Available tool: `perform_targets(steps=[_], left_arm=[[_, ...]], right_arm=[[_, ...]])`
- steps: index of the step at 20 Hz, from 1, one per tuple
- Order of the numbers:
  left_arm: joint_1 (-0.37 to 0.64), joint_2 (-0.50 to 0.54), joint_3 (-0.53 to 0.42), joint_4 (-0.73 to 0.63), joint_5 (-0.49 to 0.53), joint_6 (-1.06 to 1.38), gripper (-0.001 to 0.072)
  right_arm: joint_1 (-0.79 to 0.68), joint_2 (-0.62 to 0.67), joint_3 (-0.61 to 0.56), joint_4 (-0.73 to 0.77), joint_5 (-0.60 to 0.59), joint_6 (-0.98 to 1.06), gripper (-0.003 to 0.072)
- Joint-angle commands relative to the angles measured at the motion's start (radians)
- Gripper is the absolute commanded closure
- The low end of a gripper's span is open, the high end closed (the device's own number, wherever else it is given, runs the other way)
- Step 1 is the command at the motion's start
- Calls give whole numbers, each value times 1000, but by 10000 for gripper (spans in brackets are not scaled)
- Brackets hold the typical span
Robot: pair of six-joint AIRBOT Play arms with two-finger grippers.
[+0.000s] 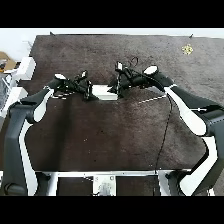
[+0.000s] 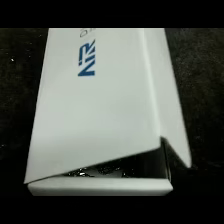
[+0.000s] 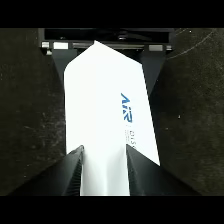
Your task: Fold the box and place the chain.
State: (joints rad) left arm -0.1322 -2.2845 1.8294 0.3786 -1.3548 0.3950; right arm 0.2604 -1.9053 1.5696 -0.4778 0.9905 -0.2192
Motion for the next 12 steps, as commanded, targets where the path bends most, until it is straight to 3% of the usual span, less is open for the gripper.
perform_targets(steps=[1,7,9,12], left_arm=[[1,0,1,3,-6,4,367],[1,0,1,3,-6,4,367],[1,0,1,3,-6,4,367],[1,0,1,3,-6,4,367]], right_arm=[[0,4,1,-11,-62,-31,385],[0,13,1,-6,-49,-27,386],[0,10,0,-11,-41,-14,479],[0,-2,-2,-21,-35,-5,481]])
